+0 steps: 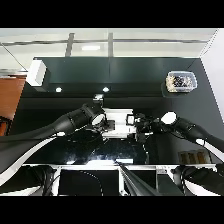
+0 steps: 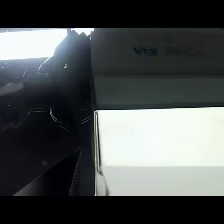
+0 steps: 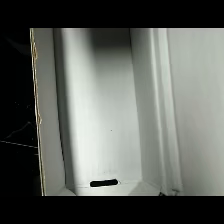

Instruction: Fold the box and place the chain.

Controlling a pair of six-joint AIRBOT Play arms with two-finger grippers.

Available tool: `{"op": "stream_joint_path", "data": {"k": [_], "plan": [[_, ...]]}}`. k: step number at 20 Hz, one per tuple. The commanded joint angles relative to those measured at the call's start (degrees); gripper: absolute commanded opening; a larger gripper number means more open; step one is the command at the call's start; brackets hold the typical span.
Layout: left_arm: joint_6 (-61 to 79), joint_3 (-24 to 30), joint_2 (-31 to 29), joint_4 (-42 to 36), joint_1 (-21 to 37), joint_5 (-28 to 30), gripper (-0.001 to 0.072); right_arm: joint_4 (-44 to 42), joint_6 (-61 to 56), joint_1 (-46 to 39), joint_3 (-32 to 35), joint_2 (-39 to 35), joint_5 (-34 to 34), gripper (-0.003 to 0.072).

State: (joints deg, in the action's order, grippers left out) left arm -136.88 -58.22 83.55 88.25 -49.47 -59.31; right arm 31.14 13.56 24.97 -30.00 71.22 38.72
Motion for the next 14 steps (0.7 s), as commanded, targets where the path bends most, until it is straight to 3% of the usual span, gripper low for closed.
{"op": "stream_joint_path", "data": {"k": [1,3,4,9,10,11,12,14], "plan": [[0.0,-1.9,1.6,-0.7,-0.1,-1.0,0.0234,0.0,0.0,0.0,0.0,0.0,0.0,0.0317],[0.1,-3.4,2.6,-0.7,-0.1,-1.9,0.0191,0.0,0.0,0.0,0.0,0.0,0.0,0.0317],[0.1,-3.9,2.6,-0.4,-0.1,-2.6,0.0052,0.0,0.0,0.0,0.0,0.0,0.0,0.0317],[0.2,-4.2,2.8,-0.2,0.0,-5.3,0.0027,0.0,0.0,0.0,0.0,0.0,0.0,0.0317],[0.2,-4.2,2.8,-0.2,0.0,-5.2,0.0086,0.0,0.0,0.0,0.0,0.0,0.0,0.0317],[0.2,-4.2,2.8,-0.2,0.0,-5.3,0.0252,0.0,0.0,0.0,0.0,0.0,0.0,0.0317],[0.2,-4.2,2.8,-0.2,0.0,-5.4,0.0374,0.0,0.0,0.0,0.0,0.0,0.0,0.0317],[0.2,-4.2,2.8,-0.2,0.0,-5.5,0.0408,0.0,0.0,0.0,0.0,0.0,0.0,0.0317]]}}
